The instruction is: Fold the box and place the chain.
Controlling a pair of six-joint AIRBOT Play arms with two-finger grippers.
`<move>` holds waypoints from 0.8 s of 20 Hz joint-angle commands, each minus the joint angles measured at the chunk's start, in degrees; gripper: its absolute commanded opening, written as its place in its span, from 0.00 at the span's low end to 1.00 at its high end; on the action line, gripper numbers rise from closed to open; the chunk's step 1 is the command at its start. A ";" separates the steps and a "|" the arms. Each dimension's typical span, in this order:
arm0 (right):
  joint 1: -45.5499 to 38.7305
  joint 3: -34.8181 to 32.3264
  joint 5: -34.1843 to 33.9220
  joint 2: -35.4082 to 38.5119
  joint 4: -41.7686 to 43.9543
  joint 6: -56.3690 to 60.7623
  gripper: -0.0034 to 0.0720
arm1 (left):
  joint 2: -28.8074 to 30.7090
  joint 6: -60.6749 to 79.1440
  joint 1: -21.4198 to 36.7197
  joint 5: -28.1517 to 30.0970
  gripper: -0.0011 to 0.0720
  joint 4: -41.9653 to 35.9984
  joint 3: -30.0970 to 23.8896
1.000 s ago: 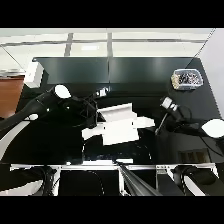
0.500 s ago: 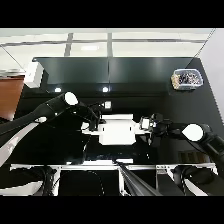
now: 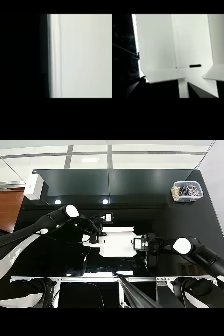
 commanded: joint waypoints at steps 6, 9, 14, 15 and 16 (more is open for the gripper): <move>7.34 1.66 -10.23 -0.46 3.17 -0.17 0.95 | -0.04 0.02 -0.02 0.13 0.05 0.33 -0.04; 4.46 2.93 -9.81 -0.46 0.63 -0.15 0.95 | -0.04 0.02 -0.02 0.13 0.05 0.33 -0.04; 0.00 4.33 -9.11 -0.46 3.08 -1.44 0.95 | -0.04 0.02 -0.02 0.11 0.05 0.33 -0.04; -1.03 4.66 -9.07 -0.46 3.72 -3.02 0.95 | -0.04 0.02 -0.02 -0.04 0.05 0.33 -0.04; -2.10 4.83 -9.07 -0.46 5.07 -4.37 0.95 | -0.04 0.04 -0.02 -0.04 0.05 0.33 -0.04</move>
